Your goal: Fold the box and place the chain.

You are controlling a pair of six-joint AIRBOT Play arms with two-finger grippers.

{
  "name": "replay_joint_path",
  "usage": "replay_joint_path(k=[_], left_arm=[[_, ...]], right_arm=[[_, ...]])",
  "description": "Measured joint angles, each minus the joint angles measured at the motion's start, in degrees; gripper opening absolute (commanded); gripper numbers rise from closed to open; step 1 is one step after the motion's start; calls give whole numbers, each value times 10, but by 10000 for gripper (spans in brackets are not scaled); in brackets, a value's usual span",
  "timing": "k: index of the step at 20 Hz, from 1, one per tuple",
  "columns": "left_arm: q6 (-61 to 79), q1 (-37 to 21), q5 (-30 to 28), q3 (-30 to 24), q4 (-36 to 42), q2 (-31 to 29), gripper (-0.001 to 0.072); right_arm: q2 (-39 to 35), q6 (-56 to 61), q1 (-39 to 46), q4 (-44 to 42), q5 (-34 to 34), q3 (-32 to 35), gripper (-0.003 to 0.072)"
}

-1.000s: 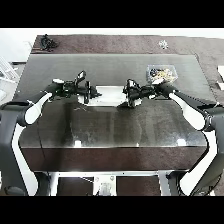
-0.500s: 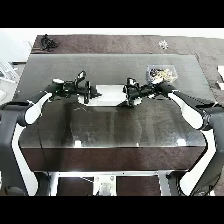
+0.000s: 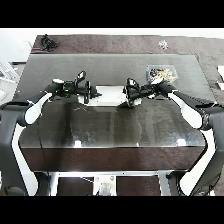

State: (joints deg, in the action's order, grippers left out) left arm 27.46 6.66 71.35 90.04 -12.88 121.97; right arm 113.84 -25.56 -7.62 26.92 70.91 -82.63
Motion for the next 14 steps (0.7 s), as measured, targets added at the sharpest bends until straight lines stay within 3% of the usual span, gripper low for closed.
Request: replay_joint_path(k=[14], left_arm=[[0, 0, 0, 0, 0, 0, 20]], right_arm=[[2, 0, 0, 3, 0, 0, 640]])
